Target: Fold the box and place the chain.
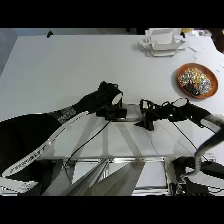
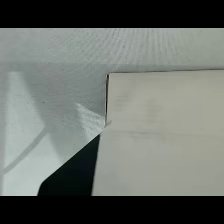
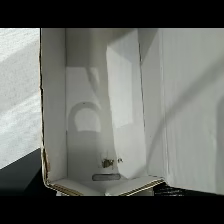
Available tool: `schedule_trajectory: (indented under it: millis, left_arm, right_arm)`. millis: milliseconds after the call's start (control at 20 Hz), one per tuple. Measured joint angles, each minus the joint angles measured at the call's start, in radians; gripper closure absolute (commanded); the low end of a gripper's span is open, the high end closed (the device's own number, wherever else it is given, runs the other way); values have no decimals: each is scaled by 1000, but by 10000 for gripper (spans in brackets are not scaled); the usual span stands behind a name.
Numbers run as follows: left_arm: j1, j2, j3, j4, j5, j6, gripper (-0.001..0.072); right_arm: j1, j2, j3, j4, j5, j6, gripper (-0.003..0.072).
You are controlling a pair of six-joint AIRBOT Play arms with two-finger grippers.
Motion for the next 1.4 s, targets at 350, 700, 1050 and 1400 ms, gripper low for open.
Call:
schedule_trajectory:
  millis: [350, 700, 1050, 1400]
  left_arm:
    - [5, 19, -2, 0, 4, 8, 251]
    - [48, 136, -3, -2, -55, 199, 251]
    - [195, 406, -197, -119, -111, 925, 173]
    - [438, 474, -558, -468, 144, 2022, 24]
  right_arm:
    - [0, 0, 0, 0, 0, 0, 286]
    - [0, 0, 0, 0, 0, 0, 286]
    - [0, 0, 0, 0, 0, 0, 286]
    - [0, 0, 0, 0, 0, 0, 286]
